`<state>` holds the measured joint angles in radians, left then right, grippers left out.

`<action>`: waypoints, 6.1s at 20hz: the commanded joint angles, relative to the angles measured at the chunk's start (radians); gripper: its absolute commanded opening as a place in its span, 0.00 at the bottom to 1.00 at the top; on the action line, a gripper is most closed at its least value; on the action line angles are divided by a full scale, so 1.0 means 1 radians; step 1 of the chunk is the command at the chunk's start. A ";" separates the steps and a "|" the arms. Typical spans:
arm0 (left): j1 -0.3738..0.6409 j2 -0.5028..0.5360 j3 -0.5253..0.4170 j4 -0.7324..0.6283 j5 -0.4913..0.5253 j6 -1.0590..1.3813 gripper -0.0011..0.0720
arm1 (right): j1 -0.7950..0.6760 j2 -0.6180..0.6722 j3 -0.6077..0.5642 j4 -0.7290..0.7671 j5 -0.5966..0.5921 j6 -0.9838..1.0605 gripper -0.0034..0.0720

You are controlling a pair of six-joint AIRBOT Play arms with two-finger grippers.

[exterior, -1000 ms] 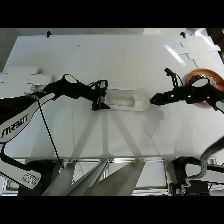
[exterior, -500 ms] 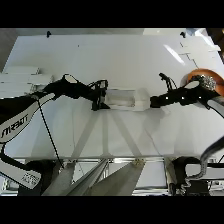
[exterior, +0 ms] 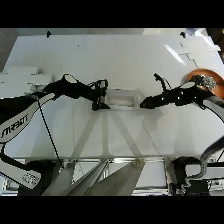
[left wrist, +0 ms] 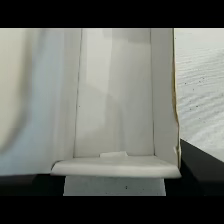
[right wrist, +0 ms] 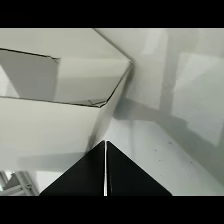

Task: Fold the box and place the chain.

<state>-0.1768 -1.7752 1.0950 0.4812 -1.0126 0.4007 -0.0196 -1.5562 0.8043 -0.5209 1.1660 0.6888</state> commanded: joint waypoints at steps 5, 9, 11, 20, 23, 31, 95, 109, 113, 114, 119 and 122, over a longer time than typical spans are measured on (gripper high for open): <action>0.000 0.000 0.000 0.003 0.000 0.002 0.39 | 0.002 0.001 0.000 0.101 0.087 -0.092 0.19; 0.000 0.000 0.000 0.003 -0.001 0.002 0.39 | 0.002 0.001 0.000 0.143 0.101 -0.127 0.22; 0.000 0.000 0.000 0.003 -0.001 0.002 0.39 | 0.002 0.001 0.000 0.164 0.102 -0.145 0.30; 0.000 0.000 0.000 0.003 0.000 0.002 0.39 | 0.028 0.001 0.000 0.158 -0.049 -0.135 0.38; 0.000 0.000 0.000 0.003 0.000 0.002 0.39 | 0.064 0.001 0.000 0.159 -0.112 -0.075 0.59; 0.000 0.000 0.000 0.003 0.000 0.002 0.39 | 0.133 0.027 0.000 0.108 -0.193 -0.004 0.57; 0.000 0.000 0.000 0.003 0.000 0.002 0.39 | 0.245 0.450 0.278 -1.344 0.086 1.097 0.57; 0.000 0.000 0.000 0.003 0.000 0.002 0.39 | -0.426 0.103 0.276 -1.178 -0.296 0.873 0.66; 0.000 0.000 0.000 0.003 0.000 0.002 0.39 | -0.444 -0.006 0.276 -1.116 -0.381 0.873 0.65; 0.000 0.000 0.000 0.003 -0.001 0.002 0.39 | -0.441 -0.028 0.276 -1.081 -0.383 0.872 0.65; 0.000 0.000 0.000 0.003 0.000 0.002 0.39 | -0.428 -0.031 0.276 -1.045 -0.376 0.872 0.06; 0.000 0.000 0.000 0.003 -0.001 0.002 0.39 | -0.428 0.045 0.276 -1.046 -0.344 0.872 0.06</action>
<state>-0.1768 -1.7756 1.0950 0.4839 -1.0134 0.4015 -0.4488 -1.5562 1.0794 -1.5787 0.8059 1.5620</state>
